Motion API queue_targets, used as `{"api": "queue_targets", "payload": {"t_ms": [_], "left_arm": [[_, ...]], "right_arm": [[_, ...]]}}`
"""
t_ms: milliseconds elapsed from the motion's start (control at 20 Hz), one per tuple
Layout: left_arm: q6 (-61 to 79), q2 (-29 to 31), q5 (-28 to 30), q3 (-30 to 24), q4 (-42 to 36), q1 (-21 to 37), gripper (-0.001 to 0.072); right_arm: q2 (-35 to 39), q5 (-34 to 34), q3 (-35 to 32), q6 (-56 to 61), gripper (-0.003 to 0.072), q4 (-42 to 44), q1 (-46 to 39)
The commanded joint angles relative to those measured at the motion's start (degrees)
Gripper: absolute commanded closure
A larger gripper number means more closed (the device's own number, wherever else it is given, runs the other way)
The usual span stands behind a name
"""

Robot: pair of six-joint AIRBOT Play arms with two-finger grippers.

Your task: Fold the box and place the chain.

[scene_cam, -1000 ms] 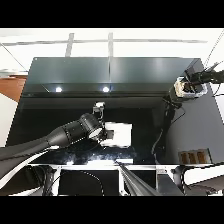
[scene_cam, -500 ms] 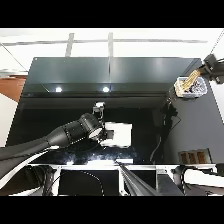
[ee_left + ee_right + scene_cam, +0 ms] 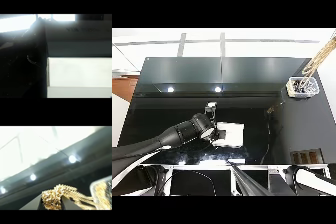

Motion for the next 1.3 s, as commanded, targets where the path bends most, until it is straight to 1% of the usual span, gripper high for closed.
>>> {"api": "queue_targets", "payload": {"t_ms": [0, 150, 250, 500, 600, 700, 850, 1000, 1150, 1250], "left_arm": [[0.0, 0.0, 0.0, 0.0, 0.0, 0.0, 0.0682], [0.0, 0.0, 0.0, 0.0, 0.0, 0.0, 0.0682], [0.0, 0.0, 0.0, 0.0, 0.0, 0.0, 0.0682], [0.0, 0.0, 0.0, 0.0, 0.0, 0.0, 0.0682], [0.0, 0.0, 0.0, 0.0, 0.0, 0.0, 0.0682], [0.0, 0.0, 0.0, 0.0, 0.0, 0.0, 0.0682], [0.0, 0.0, 0.0, 0.0, 0.0, 0.0, 0.0682], [0.0, 0.0, 0.0, 0.0, 0.0, 0.0, 0.0682], [0.0, 0.0, 0.0, 0.0, 0.0, 0.0, 0.0682], [0.0, 0.0, 0.0, 0.0, 0.0, 0.0, 0.0682]], "right_arm": [[1.6, 3.8, 4.9, -1.8, 0.0644, 2.7, -0.1], [4.2, 8.9, 4.9, -5.2, 0.0644, 5.6, 0.1], [6.3, 10.3, 4.6, -6.1, 0.0644, 5.5, 1.7], [9.8, 16.9, 3.8, -10.3, 0.0644, 5.2, 11.0], [10.3, 19.5, 3.3, -11.1, 0.0644, 2.9, 16.1], [11.3, 20.9, 0.7, -12.6, 0.0644, 1.1, 21.0], [14.2, 23.4, -6.9, -17.8, 0.0644, 1.6, 28.0], [16.0, 24.8, -12.7, -17.9, 0.0644, 1.8, 34.4], [16.2, 24.9, -15.6, -17.9, 0.0644, 1.7, 40.1], [16.2, 25.6, -16.3, -17.9, 0.0644, 1.7, 41.6]]}}
